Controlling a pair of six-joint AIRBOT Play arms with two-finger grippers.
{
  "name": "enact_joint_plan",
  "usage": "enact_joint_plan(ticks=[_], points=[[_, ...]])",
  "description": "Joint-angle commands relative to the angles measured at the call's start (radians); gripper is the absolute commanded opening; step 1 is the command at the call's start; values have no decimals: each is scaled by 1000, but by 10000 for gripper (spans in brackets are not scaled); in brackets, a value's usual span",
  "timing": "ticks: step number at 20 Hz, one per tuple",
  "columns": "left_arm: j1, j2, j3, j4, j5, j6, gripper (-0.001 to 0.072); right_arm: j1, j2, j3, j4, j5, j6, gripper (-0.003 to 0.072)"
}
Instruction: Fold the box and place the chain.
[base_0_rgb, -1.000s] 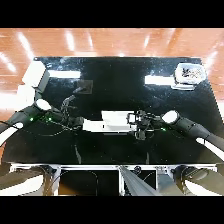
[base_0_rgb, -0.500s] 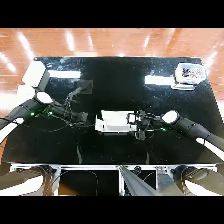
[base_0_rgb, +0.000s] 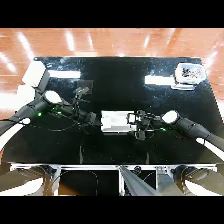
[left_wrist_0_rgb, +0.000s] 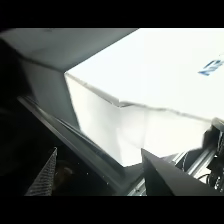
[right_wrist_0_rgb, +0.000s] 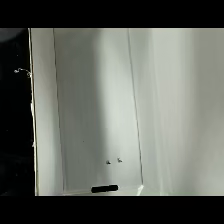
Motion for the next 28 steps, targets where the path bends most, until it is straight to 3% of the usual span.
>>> enact_joint_plan(ticks=[1, 11, 21, 22, 23, 28], points=[[-51, 1, 8, 23, 87, -61, 634, 1, 1, 0, 0, 0, 0, 625], [-179, 4, 77, 232, 156, -288, 634, 1, 1, 0, 0, -7, 6, 625], [-178, 5, 78, 253, 156, -288, 634, 1, 1, 0, 0, -6, 6, 623], [-178, 5, 78, 253, 156, -288, 634, 1, 1, 0, 0, -6, 5, 560], [-178, 5, 78, 252, 156, -288, 634, 1, 1, 0, 0, -6, 6, 546], [-178, 5, 78, 252, 155, -288, 634, 3, 1, 0, 0, -6, 6, 544]])
